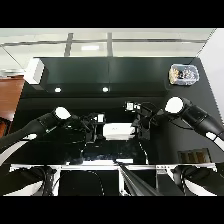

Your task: Fold the box and place the chain.

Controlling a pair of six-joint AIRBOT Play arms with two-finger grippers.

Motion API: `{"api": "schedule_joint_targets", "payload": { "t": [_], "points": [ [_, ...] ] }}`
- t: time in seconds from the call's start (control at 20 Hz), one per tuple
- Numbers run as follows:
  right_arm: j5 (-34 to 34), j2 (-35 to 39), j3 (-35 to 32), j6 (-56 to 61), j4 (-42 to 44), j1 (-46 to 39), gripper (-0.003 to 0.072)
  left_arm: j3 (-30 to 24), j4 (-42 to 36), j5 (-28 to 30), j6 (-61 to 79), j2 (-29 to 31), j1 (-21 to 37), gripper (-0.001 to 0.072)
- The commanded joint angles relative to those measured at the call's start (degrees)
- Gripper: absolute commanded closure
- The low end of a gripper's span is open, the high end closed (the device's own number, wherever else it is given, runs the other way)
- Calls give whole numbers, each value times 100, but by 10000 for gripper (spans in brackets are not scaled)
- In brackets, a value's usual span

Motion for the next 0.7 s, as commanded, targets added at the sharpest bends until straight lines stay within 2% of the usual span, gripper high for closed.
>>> {"api": "schedule_joint_targets", "payload": {
  "t": [0.0, 0.15, 0.2, 0.25, 0.3, 0.35, 0.55, 0.65],
  "points": [
    [68, 63, 2, 0, 22, 2, 307, 2, 0, -2, -2, -2, 0, 360],
    [127, 372, 85, 579, 37, 0, 308, 2, 0, -2, -2, -2, 0, 360],
    [175, 507, 109, 1067, 98, 0, 392, 2, 2, -2, 0, -2, 0, 359],
    [216, 592, 109, 1683, 205, 0, 567, 2, 2, -2, 0, -2, 0, 359],
    [249, 597, 101, 2361, 367, 0, 679, 2, 0, -2, -2, -2, 0, 359],
    [203, 584, 31, 2861, 647, 0, 681, 2, 0, -2, -2, -2, 0, 360],
    [-404, 348, -625, 2979, 2959, 2, 681, 2, 2, -2, 0, -2, 0, 359],
    [-518, 72, -730, 2983, 3397, 2, 680, 2, 0, -2, 0, -2, 0, 359]
  ]
}}
